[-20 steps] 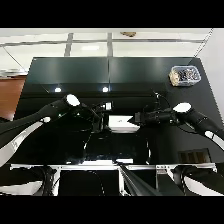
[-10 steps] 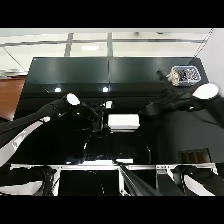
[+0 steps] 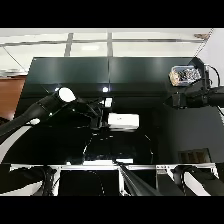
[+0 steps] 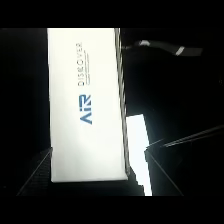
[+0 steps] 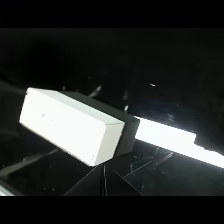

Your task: Fold the box and place the chain.

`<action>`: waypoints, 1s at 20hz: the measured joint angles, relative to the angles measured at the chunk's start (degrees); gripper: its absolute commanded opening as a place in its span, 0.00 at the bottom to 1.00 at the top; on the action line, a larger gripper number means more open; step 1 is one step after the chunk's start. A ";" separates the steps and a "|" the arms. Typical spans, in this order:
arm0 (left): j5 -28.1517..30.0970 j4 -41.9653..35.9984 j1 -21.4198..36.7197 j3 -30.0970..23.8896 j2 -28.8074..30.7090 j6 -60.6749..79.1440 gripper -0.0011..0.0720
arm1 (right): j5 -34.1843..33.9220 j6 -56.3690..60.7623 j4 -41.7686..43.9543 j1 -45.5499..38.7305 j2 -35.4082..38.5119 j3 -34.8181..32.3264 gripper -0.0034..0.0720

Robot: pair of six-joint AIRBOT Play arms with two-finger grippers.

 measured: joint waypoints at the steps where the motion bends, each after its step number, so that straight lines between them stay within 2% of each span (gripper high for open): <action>1: 1.03 -0.68 -0.81 0.70 0.24 -1.14 0.99 | -0.48 0.35 0.04 -0.11 0.11 0.07 0.06; 4: 3.17 -1.51 -3.34 3.43 -1.40 -4.24 0.99 | -1.81 0.83 0.37 0.55 0.22 -0.26 0.06; 7: 4.35 -1.77 -5.01 7.32 -5.75 -10.69 0.99 | -2.56 1.03 0.68 1.90 0.28 -0.76 0.06; 11: 2.23 -1.44 -5.81 11.10 -10.88 -16.55 0.99 | -3.78 1.20 0.92 3.54 0.28 -0.98 0.06; 16: 0.20 -1.25 -7.19 12.52 -13.00 -18.69 0.99 | -5.92 1.20 1.05 4.28 0.28 -1.05 0.06; 20: -0.87 1.88 -8.83 13.16 -13.42 -19.12 0.99 | -6.67 1.20 1.01 4.39 0.26 -1.05 0.06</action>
